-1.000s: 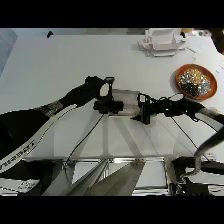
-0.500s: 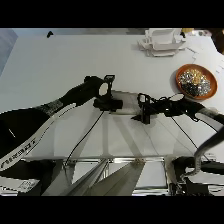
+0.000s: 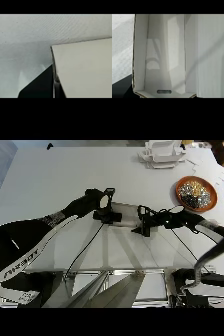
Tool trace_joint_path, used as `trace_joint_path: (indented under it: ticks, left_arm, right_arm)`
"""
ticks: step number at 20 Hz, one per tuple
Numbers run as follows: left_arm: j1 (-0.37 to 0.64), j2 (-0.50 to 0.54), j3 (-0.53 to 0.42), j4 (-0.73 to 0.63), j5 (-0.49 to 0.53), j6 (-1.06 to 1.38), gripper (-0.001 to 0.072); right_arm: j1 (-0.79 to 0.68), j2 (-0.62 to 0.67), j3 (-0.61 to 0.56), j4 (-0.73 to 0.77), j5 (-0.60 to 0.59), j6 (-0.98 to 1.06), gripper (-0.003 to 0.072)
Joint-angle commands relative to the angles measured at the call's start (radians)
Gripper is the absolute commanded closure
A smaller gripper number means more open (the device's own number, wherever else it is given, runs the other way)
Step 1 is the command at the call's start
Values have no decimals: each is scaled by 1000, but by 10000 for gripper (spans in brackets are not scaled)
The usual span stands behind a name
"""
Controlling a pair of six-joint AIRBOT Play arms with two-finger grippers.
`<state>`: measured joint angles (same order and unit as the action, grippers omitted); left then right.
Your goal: Fold the box and place the chain.
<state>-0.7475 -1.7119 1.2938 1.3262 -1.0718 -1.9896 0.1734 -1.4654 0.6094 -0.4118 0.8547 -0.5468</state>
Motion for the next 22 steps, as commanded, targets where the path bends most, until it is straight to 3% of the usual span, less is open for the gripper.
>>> trace_joint_path:
  ticks: [1, 3, 4, 6, 7, 15, 22]
  left_arm:
    - [-2, -1, 1, -5, -13, 9, 707]
    - [-4, -1, 1, -9, -45, 6, 700]
    - [-8, 0, 1, -9, -60, 7, 655]
    - [-11, 3, 1, -8, -65, 11, 424]
    - [-11, 7, 1, -6, -58, 29, 385]
    - [21, 20, 5, 25, -64, 140, 366]
    - [53, -24, 137, 16, -189, 190, 366]
  right_arm:
    - [0, 1, 1, 1, -5, -4, 274]
    - [0, 1, 1, 1, -5, -4, 274]
    - [0, 1, 1, 1, -5, -4, 274]
    - [0, 1, 1, 1, -5, -4, 274]
    - [0, 1, 1, 1, -5, -4, 274]
    - [0, 1, 1, 1, -5, -4, 274]
    - [0, 1, 1, 1, -5, -4, 274]
